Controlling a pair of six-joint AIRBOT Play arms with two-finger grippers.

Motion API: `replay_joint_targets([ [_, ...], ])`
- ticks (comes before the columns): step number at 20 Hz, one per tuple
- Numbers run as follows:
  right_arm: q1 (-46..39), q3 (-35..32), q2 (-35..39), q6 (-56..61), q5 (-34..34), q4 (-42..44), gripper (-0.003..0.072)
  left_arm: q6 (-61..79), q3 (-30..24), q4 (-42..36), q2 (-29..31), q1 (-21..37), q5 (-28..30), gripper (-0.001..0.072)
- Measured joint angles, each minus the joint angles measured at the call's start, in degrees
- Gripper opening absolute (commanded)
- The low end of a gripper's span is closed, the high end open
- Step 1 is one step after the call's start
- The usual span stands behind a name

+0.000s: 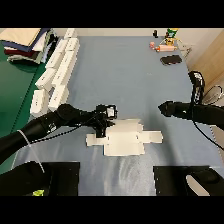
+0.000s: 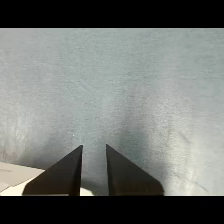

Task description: Fold the box.

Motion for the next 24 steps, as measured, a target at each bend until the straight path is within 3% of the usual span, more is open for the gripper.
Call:
replay_joint_targets([
  [7,0.0,0.0,0.0,0.0,0.0,0.44,0.0231,-0.09,-1.25,4.46,1.36,-0.07,2.71,0.0007],
  [13,0.0,0.0,0.0,0.0,0.0,0.66,0.023,-0.22,-4.85,4.2,1.27,-3.74,9.03,0.0008],
  [19,0.0,-0.35,0.0,0.0,-0.04,0.83,0.0231,-0.85,-7.32,3.67,1.38,-6.1,10.64,0.0009],
  [24,0.0,-0.59,0.0,0.0,-0.15,0.87,0.0231,-0.02,-7.52,3.5,5.14,-6.51,13.31,0.0008],
])
